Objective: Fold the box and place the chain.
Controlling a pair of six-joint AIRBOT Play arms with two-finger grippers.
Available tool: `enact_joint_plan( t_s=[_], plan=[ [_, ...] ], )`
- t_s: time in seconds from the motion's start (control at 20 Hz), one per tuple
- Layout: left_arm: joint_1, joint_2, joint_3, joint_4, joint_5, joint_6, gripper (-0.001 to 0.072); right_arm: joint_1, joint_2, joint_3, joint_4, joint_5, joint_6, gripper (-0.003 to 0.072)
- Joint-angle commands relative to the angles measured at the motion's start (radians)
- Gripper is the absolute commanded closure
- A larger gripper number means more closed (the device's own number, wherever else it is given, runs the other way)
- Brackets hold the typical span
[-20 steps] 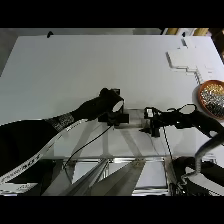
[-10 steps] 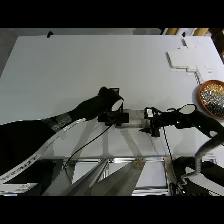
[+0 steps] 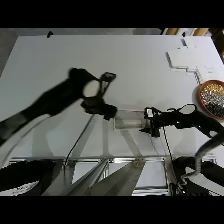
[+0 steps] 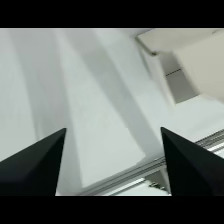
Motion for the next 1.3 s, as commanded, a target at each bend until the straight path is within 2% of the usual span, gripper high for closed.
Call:
enact_joint_plan(
  t_s=[0.0, 0.15, 0.25, 0.4, 0.5, 0.55, 0.65, 0.8, 1.0, 1.25],
  plan=[
    [0.093, 0.177, -0.104, 0.029, 0.018, 0.213, 0.0027, 0.0, 0.001, 0.0, 0.0, 0.0, 0.0, 0.0369],
    [0.192, 0.316, -0.299, -0.02, 0.174, 0.569, 0.0017, 0.0, 0.001, 0.0, 0.0, 0.0, 0.0, 0.0369],
    [0.277, 0.365, -0.448, -0.164, 0.346, 0.911, 0.0017, 0.0, 0.001, 0.0, 0.0, 0.0, 0.0, 0.0369],
    [0.345, 0.331, -0.598, -0.409, 0.499, 1.47, 0.0017, 0.0, 0.001, 0.0, 0.0, 0.0, 0.0, 0.0369],
    [0.357, 0.274, -0.65, -0.528, 0.546, 1.806, 0.0017, 0.0, 0.001, 0.0, 0.0, 0.0, 0.0, 0.0369],
    [0.357, 0.236, -0.663, -0.608, 0.575, 1.965, 0.0017, 0.0, 0.001, 0.0, 0.0, 0.0, 0.0, 0.0369],
    [0.352, 0.157, -0.663, -0.773, 0.567, 2.205, 0.0016, 0.0, 0.001, 0.0, 0.0, 0.0, 0.0, 0.0369],
    [0.314, 0.045, -0.663, -0.99, 0.536, 2.426, 0.0015, 0.0, 0.001, 0.0, 0.0, 0.0, 0.0, 0.0369],
    [0.232, -0.05, -0.656, -1.101, 0.57, 2.497, 0.0013, 0.0, 0.001, 0.0, 0.001, 0.0, 0.0, 0.0369],
    [0.207, -0.08, -0.622, -1.167, 0.593, 2.496, 0.0012, 0.0, 0.001, 0.0, 0.0, 0.0, 0.0, 0.0369]
  ],
)
